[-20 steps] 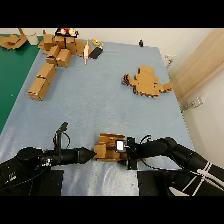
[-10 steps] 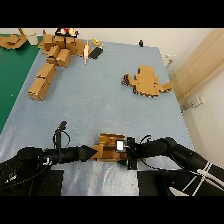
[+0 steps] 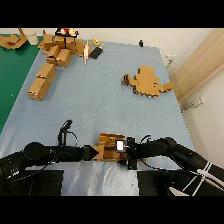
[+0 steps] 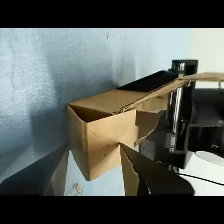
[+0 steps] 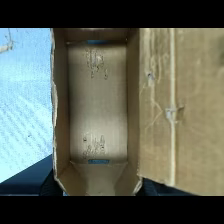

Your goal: Fold the box.

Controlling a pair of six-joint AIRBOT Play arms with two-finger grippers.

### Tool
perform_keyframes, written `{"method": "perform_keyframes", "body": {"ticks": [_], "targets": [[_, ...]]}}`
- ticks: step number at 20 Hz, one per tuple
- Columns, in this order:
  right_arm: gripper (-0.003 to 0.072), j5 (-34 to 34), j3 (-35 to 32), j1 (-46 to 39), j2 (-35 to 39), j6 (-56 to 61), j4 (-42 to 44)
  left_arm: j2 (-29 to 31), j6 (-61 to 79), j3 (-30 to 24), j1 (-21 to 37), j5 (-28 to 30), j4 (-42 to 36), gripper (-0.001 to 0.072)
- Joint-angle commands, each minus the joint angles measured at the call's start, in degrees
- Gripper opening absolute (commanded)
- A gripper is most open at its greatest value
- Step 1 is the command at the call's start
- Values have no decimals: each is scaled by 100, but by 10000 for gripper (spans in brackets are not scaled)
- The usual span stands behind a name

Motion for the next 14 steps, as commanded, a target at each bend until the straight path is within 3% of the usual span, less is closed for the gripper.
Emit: {"method": "perform_keyframes", "body": {"ticks": [1, 6, 14], "targets": [[519, 7, -2, 4, 2, 2, 0, -404, -1342, 584, -466, 177, 1362, 490], [519, -2, -2, 4, 2, 4, 0, -1132, -2446, 1250, -632, -162, 2728, 489], [518, 4, -2, 4, 2, 4, -20, -1283, -4924, 2288, -868, -1423, 5716, 478]]}}
